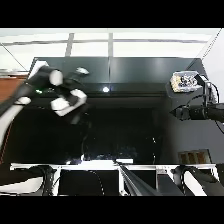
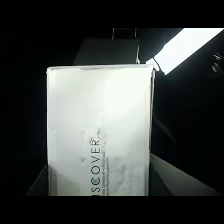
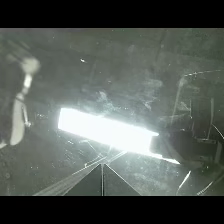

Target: Fold the box and place the chain.

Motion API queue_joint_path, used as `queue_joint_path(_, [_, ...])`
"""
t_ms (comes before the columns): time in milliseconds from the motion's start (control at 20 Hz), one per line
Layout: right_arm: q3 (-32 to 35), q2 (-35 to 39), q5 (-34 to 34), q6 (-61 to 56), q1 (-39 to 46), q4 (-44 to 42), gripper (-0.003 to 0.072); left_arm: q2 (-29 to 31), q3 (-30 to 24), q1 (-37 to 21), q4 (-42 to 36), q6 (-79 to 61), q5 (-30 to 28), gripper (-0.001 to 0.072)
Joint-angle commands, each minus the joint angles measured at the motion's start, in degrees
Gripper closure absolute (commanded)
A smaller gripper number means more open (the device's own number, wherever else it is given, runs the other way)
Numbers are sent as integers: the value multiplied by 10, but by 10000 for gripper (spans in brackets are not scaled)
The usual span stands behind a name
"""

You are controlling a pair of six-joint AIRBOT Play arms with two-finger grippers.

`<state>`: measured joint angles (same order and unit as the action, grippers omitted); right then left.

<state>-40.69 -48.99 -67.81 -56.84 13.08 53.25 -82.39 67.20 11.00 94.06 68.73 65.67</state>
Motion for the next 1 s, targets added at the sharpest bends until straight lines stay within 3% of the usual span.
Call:
queue_joint_path(0, [0,0,4,0,0,0,668,6,0,-187,19,115,66,420])
queue_joint_path(100, [0,0,4,-5,0,-1,668,6,0,-254,14,113,53,420])
queue_joint_path(200, [0,0,4,-6,0,-1,669,6,0,-294,14,112,2,420])
queue_joint_path(350, [0,0,4,-12,0,-1,669,-1,1,-316,11,112,-121,420])
queue_joint_path(450, [0,0,4,-17,0,-1,668,-28,18,-315,9,110,-174,420])
queue_joint_path(750, [0,0,5,-36,0,-1,669,-141,134,-304,-78,45,-132,420])
queue_joint_path(950, [0,0,9,-43,0,-1,669,-154,149,-299,-93,45,-127,420])
